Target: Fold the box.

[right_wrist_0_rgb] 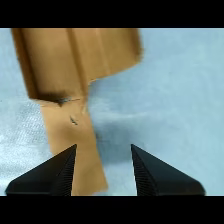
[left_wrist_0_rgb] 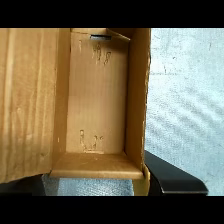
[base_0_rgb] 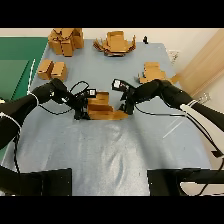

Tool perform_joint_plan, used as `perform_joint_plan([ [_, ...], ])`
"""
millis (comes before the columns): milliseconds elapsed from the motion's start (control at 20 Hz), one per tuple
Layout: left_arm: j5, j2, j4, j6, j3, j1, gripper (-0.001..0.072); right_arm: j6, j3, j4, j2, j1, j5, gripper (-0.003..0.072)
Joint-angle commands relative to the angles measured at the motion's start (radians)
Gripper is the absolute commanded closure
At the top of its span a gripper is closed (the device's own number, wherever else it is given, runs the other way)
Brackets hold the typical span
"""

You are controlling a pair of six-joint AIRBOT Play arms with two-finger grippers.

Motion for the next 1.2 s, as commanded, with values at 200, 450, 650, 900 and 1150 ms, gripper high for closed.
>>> perform_joint_plan([
  [200,0.000,-0.001,0.001,0.000,0.000,0.001,0.0605,-0.124,0.001,0.084,-0.105,0.082,0.058,0.0405],
  [450,0.000,-0.001,0.001,0.000,0.000,0.001,0.0605,-0.125,0.002,0.119,-0.105,0.091,0.103,0.0491],
  [650,0.003,-0.001,0.001,0.000,0.000,0.001,0.0604,-0.141,0.001,0.128,-0.105,0.113,0.106,0.0491],
  [900,0.007,-0.001,0.001,0.000,0.000,0.001,0.0604,-0.140,0.001,0.130,-0.109,0.122,0.122,0.0491],
  [1150,0.007,-0.001,0.001,0.000,0.000,0.001,0.0605,-0.140,0.002,0.162,-0.128,0.126,0.174,0.0596],
])
